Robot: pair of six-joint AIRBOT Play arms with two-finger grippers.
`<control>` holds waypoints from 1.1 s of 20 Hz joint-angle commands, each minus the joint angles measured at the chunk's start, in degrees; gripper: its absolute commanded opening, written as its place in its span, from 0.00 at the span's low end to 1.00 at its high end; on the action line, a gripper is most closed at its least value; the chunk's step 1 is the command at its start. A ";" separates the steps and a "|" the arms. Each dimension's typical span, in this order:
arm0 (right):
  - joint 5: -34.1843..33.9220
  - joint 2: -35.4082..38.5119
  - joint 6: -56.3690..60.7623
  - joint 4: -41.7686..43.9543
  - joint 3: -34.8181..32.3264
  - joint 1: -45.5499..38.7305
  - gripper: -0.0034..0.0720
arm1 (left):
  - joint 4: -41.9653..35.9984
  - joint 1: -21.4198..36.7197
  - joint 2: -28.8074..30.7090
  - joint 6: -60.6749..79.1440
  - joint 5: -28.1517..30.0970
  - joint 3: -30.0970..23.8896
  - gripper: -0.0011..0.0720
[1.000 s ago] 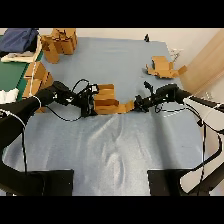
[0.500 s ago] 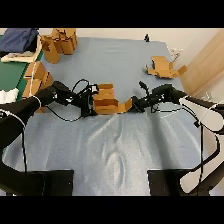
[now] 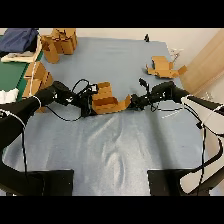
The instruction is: Fold the box.
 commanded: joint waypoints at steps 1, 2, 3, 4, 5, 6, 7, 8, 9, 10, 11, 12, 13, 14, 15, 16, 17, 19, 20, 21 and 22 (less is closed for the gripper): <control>1.18 0.22 0.44 -2.99 0.04 0.02 0.05 | 0.17 -0.04 -0.04 -0.07 -0.02 0.02 0.31; 1.95 0.22 0.44 -3.50 0.04 0.02 0.05 | 0.17 -0.02 -0.04 -0.09 -0.02 0.02 0.31; 2.71 0.22 0.44 -3.56 0.04 0.02 0.05 | 0.17 -0.04 -0.04 -0.07 -0.02 0.02 0.31; 3.52 0.22 0.44 -3.54 0.04 0.02 0.05 | 0.17 -0.04 -0.04 -0.09 -0.02 0.02 0.31; 4.11 0.22 0.44 -3.52 0.04 0.02 0.05 | 0.15 -0.04 -0.04 -0.09 -0.02 0.02 0.31; 4.74 0.22 0.44 -3.45 0.04 0.00 0.05 | 0.15 -0.04 -0.04 -0.09 -0.02 0.02 0.31; 5.29 0.22 0.55 -3.43 0.04 0.00 0.05 | 0.15 -0.04 -0.04 -0.09 -0.02 0.02 0.31; 5.64 0.22 0.85 -3.37 0.04 0.00 0.05 | 0.17 -0.04 -0.04 -0.07 -0.02 0.02 0.31; 6.03 0.22 0.85 -3.39 0.04 -0.02 0.05 | 0.15 -0.04 -0.04 -0.09 -0.02 0.02 0.31; 6.34 0.22 0.85 -3.26 0.04 -0.02 0.05 | 0.17 -0.02 -0.04 -0.07 -0.02 0.02 0.31; 6.75 0.22 0.94 -3.08 0.04 -0.13 0.05 | 0.15 -0.02 -0.04 -0.09 -0.02 0.02 0.31; 6.93 0.22 0.94 -2.56 0.04 -0.33 0.05 | 0.17 -0.02 -0.04 -0.09 -0.02 0.02 0.31; 6.86 0.24 1.33 -2.27 0.04 -0.59 0.05 | 0.17 -0.02 -0.04 -0.09 -0.02 0.02 0.31; 6.49 0.24 1.31 -1.75 0.04 -0.87 0.05 | 0.17 -0.02 -0.04 -0.07 -0.02 0.04 0.31; 5.49 0.24 1.27 -1.16 0.04 -1.20 0.05 | 0.17 -0.02 -0.04 -0.09 -0.02 0.02 0.31; 4.17 0.24 0.98 -0.74 0.04 -1.51 0.05 | 0.17 -0.02 -0.04 -0.09 -0.02 0.02 0.31; 3.23 0.24 0.59 -0.72 0.04 -1.64 0.05 | 0.15 -0.02 -0.04 -0.09 0.00 0.02 0.31; 2.71 0.24 0.15 -0.17 0.04 -1.64 0.05 | 0.15 -0.02 -0.04 -0.09 -0.02 0.02 0.31; 2.64 0.24 -0.35 0.94 0.04 -1.64 0.05 | 0.15 -0.02 -0.04 -0.09 0.00 0.02 0.31; 2.32 0.24 -0.59 1.79 0.04 -1.60 0.05 | 0.15 -0.04 -0.04 -0.09 -0.02 0.02 0.31; 1.84 0.24 -0.96 2.32 0.04 -1.57 0.05 | 0.15 -0.02 -0.04 -0.09 -0.02 0.02 0.31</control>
